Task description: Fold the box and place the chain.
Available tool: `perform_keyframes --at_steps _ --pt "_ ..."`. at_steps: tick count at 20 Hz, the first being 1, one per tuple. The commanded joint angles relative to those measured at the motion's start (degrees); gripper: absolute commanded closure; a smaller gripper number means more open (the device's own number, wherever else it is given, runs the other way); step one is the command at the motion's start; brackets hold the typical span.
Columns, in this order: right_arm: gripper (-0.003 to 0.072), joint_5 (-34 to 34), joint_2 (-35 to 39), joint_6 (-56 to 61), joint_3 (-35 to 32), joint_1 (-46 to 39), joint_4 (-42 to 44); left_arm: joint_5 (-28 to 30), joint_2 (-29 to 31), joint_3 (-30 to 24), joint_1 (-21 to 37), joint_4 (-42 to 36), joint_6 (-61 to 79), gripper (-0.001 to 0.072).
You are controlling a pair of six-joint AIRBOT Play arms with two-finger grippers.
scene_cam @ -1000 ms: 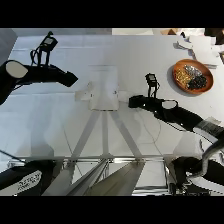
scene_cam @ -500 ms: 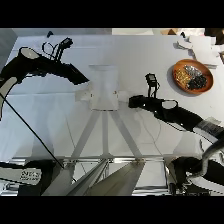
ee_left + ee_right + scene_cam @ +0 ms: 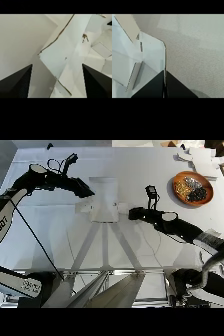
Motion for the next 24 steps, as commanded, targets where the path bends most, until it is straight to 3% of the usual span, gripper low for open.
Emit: perform_keyframes --at_steps 1,3,5,9,16,19,21,24 --pt "0.0675 0.0 -0.04 0.02 0.0 0.07 0.0 0.28 -1.55 0.07 -1.53 -0.09 0.92 0.0016" --pt "0.0675 0.0 -0.04 0.02 0.0 0.07 0.0 0.48 -2.38 0.07 -2.38 0.11 0.96 0.005" --pt "0.0675 0.0 -0.04 0.02 0.0 0.07 0.0 0.52 -2.67 0.07 -2.54 0.09 3.43 0.0238" --pt "0.0675 0.0 -0.04 0.02 0.0 0.07 0.0 0.42 -2.67 0.07 -2.49 0.07 5.14 0.0377" --pt "0.0675 0.0 -0.04 0.02 0.0 0.07 0.0 -2.49 -2.8 0.07 -2.51 0.02 13.84 0.0369" --pt "0.0675 0.0 -0.04 0.02 0.0 0.07 0.0 -2.49 -2.8 0.07 -2.51 0.02 14.84 0.0519" --pt "0.0675 0.0 -0.04 0.02 0.0 0.07 0.0 -2.58 -2.8 0.07 -2.49 0.04 14.93 0.0694" --pt "0.0675 0.0 -0.04 0.02 0.0 0.07 0.0 -2.69 -2.8 0.07 -2.47 0.04 14.93 0.0697"
